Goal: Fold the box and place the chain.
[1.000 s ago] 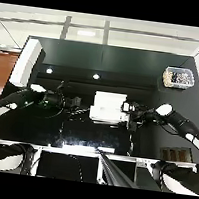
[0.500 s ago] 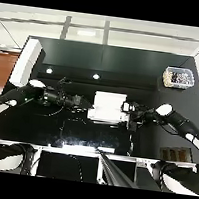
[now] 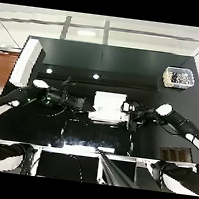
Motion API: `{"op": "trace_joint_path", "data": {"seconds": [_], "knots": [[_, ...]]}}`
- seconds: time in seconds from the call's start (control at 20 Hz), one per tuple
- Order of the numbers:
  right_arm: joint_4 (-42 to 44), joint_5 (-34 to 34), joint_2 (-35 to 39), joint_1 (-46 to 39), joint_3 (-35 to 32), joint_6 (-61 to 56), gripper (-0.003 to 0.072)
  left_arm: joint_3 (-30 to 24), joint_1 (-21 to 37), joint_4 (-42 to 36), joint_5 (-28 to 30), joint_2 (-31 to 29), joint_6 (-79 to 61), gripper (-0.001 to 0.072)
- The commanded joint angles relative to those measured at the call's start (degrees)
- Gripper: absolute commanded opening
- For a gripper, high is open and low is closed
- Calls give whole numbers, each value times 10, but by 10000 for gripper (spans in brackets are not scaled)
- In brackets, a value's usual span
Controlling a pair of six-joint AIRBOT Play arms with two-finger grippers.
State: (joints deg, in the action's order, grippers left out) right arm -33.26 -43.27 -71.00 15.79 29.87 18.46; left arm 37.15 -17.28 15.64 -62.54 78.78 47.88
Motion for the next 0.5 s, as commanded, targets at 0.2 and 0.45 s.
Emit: {"op": "trace_joint_path", "data": {"seconds": [0.2, 0.45], "knots": [[0, 0, 0, 0, 0, 0, 192, 64, -72, 131, 101, 0, 136, 576], [0, 0, 0, 0, 0, 0, 192, 113, -116, 231, 114, 0, 257, 576]]}}
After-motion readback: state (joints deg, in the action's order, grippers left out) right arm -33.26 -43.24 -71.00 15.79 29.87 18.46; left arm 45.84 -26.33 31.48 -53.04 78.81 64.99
